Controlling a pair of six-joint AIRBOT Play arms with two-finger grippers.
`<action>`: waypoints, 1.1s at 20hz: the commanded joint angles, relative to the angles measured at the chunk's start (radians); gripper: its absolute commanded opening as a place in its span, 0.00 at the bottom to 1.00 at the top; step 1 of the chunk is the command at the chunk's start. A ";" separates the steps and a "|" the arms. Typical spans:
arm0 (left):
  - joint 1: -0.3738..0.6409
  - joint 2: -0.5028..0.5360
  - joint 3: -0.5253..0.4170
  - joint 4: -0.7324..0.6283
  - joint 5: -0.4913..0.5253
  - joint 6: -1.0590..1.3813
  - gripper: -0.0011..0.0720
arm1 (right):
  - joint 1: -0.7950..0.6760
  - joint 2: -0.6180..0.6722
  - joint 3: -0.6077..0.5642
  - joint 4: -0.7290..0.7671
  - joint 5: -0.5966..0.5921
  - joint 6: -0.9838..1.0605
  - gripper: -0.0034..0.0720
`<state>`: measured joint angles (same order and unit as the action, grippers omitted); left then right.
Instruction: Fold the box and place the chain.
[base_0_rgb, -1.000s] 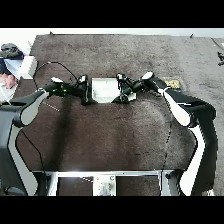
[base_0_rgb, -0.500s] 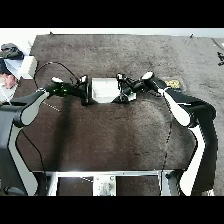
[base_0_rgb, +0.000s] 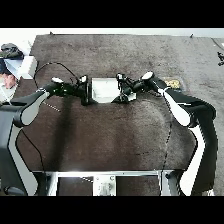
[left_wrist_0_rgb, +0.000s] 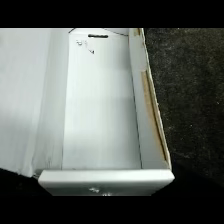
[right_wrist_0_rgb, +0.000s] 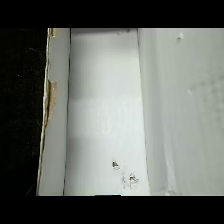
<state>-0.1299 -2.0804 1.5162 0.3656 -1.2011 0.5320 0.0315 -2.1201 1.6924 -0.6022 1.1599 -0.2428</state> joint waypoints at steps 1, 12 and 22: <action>0.000 -0.001 0.000 0.000 0.004 -0.001 0.90 | 0.001 -0.001 0.000 0.000 0.000 0.000 0.40; 0.000 -0.001 0.000 0.038 0.007 -0.008 0.65 | 0.001 -0.001 0.000 0.000 0.000 0.000 0.40; 0.000 0.000 0.000 0.037 0.007 -0.007 0.65 | 0.001 -0.001 0.000 0.000 0.000 0.000 0.40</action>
<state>-0.1307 -2.0804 1.5166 0.4011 -1.1938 0.5240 0.0315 -2.1201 1.6924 -0.6022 1.1599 -0.2428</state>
